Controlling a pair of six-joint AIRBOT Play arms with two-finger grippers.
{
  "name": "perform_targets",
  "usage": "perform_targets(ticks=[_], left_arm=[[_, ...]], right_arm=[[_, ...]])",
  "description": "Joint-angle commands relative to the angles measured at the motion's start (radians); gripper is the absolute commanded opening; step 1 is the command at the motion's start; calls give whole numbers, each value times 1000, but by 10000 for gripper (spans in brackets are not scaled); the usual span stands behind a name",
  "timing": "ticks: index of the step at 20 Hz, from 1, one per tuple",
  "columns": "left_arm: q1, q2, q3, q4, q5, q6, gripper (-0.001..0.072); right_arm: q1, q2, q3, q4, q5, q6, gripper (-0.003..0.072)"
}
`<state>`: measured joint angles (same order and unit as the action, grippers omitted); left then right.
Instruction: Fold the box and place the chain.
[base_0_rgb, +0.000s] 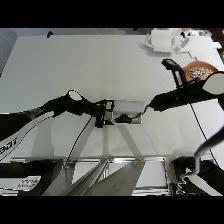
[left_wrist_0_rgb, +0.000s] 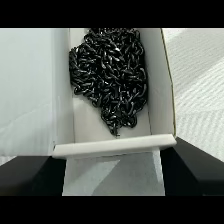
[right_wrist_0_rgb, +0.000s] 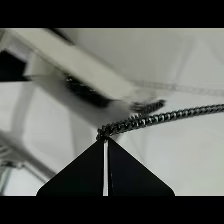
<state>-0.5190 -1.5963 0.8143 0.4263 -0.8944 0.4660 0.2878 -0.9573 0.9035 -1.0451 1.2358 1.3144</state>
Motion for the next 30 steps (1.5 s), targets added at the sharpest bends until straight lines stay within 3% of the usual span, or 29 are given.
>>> perform_targets(ticks=[1,6,12,14,17,24,30], left_arm=[[0,0,0,0,0,0,207],[0,0,0,0,0,0,207],[0,0,0,0,0,0,207],[0,0,0,0,0,0,207],[0,0,0,0,0,0,207],[0,0,0,0,0,0,207],[0,0,0,0,0,0,207]], right_arm=[[167,22,1,58,-81,-3,16],[309,3,1,58,-291,-2,17],[315,-144,1,16,-358,50,25],[315,-182,1,-3,-358,50,229],[299,-172,7,-18,-356,50,262],[18,-59,46,-85,-317,69,259],[-230,-191,45,-293,-200,102,260]])
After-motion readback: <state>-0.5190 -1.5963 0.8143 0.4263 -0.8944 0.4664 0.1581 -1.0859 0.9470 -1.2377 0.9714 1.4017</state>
